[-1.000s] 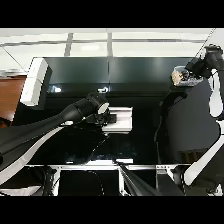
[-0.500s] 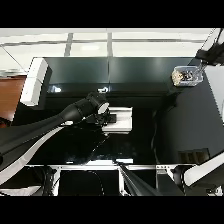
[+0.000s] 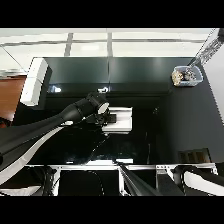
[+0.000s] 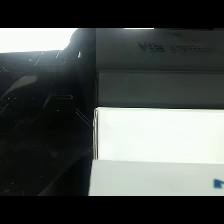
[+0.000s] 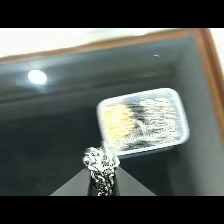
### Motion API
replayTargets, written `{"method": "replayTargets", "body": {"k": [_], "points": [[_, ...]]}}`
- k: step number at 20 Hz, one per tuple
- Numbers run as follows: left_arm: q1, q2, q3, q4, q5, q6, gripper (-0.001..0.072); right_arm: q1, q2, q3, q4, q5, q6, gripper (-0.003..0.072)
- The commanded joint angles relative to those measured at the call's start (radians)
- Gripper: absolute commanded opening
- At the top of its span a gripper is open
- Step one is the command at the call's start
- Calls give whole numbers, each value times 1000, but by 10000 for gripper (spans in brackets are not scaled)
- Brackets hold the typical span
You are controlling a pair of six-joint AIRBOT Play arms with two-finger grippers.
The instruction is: Fold the box and place the chain.
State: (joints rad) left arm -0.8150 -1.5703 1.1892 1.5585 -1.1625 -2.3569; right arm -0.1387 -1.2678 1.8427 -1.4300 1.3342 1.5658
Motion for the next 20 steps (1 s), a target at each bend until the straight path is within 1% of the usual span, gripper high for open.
{"method": "replayTargets", "body": {"k": [1, 5, 7, 11, 13, 15, 17, 18, 20], "points": [[1, -1, 0, 0, 2, 0, 30, 50, 167, -37, 102, 21, -18, 8], [1, -1, 0, 0, 0, 0, 30, 129, 267, -37, 103, 43, -19, 7], [1, -1, 0, 0, 0, 0, 30, 145, 283, -37, 129, 90, -19, 7], [1, -1, 0, 0, 0, 0, 30, 148, 284, -37, 323, 191, -45, 7], [1, -1, 0, 0, 0, 0, 30, 152, 284, -42, 387, 269, -48, 8], [1, -1, 0, 0, 0, 0, 30, 192, 287, -89, 430, 311, -48, 9], [1, -1, 0, 0, 0, 0, 30, 253, 286, -174, 460, 320, -52, 9], [1, -1, 0, 0, 0, 0, 30, 286, 286, -222, 470, 309, -56, 8], [1, -1, 0, 0, 0, 0, 30, 346, 286, -327, 498, 239, -56, 9]]}}
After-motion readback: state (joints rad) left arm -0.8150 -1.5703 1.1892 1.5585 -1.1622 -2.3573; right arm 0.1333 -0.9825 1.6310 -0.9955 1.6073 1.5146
